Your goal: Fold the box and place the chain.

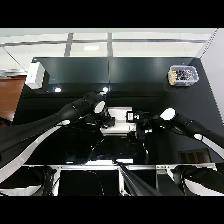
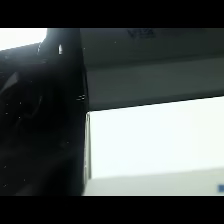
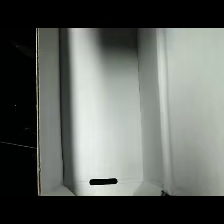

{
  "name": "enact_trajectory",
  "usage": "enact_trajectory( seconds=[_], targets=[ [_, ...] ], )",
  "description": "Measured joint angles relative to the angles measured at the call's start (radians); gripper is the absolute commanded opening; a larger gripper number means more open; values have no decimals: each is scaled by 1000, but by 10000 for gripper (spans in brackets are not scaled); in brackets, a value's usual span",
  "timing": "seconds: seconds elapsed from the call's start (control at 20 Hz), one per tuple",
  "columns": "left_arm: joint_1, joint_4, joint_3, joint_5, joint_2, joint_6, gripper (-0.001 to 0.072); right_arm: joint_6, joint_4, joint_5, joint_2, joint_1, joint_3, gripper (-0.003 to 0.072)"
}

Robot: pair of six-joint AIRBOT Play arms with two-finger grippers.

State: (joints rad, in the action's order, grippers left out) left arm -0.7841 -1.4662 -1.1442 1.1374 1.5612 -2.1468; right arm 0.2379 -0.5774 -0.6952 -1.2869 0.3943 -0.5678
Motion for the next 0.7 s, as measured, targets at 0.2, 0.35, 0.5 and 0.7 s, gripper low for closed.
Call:
enact_trajectory(
  seconds=[0.2,0.35,0.5,0.7],
  targets=[
    [-1,5,-3,-1,6,-8,20,1,0,-2,0,0,0,176],
    [-2,9,-4,0,7,-5,63,1,0,-2,0,0,0,176],
    [-2,13,-3,9,10,7,416,3,-1,0,0,0,0,177],
    [-2,13,-3,18,10,3,394,2,0,1,0,0,0,176]
  ],
)
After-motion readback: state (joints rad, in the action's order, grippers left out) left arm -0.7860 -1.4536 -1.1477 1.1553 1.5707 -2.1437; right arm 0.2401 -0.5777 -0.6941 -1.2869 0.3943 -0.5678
